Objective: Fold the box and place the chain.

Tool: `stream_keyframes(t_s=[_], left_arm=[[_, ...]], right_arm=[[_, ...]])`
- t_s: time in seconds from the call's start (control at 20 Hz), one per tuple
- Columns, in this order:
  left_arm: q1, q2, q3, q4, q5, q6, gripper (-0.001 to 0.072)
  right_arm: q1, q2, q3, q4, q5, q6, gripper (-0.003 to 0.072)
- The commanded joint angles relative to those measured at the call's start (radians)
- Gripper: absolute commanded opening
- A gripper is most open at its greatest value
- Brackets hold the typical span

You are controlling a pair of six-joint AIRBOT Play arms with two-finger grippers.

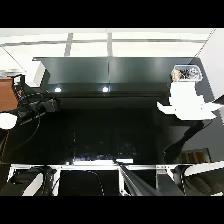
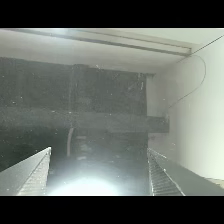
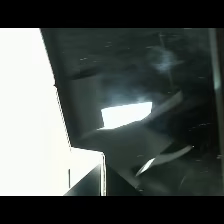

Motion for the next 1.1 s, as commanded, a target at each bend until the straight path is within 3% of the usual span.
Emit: stream_keyframes(t_s=[0.0, 0.2, 0.4, 0.6, 0.75, 0.85, 0.95, 1.05], left_arm=[[0.0, 0.0, 0.0, 0.0, 0.0, 0.0, 0.0703], [0.0, 0.0, 0.0, 0.0, 0.0, 0.0, 0.0703], [-0.032, -0.002, 0.0, 0.0, -0.002, 0.0, 0.0703], [-0.129, -0.023, 0.0, 0.0, 0.001, 0.001, 0.0703], [-0.227, -0.069, 0.002, -0.014, 0.008, 0.001, 0.0703], [-0.267, -0.127, 0.033, -0.035, -0.04, 0.001, 0.0703], [-0.271, -0.205, 0.093, -0.085, -0.099, 0.005, 0.0703], [-0.252, -0.293, 0.165, -0.231, -0.147, 0.084, 0.0703]], right_arm=[[0.028, 0.12, -0.097, 0.152, 0.008, 0.004, 0.0029], [0.148, 0.422, -0.509, 0.399, -0.163, -0.115, 0.0029], [0.405, 0.83, -1.019, 0.555, -0.572, -0.125, 0.0029], [0.695, 1.084, -1.346, 0.791, -0.88, -0.125, 0.003], [0.944, 1.101, -1.419, 0.848, -1.029, -0.125, 0.003], [1.074, 1.101, -1.42, 0.845, -1.117, -0.124, 0.003], [1.129, 1.101, -1.42, 0.845, -1.149, -0.124, 0.003], [1.143, 1.101, -1.42, 0.845, -1.131, -0.124, 0.003]])
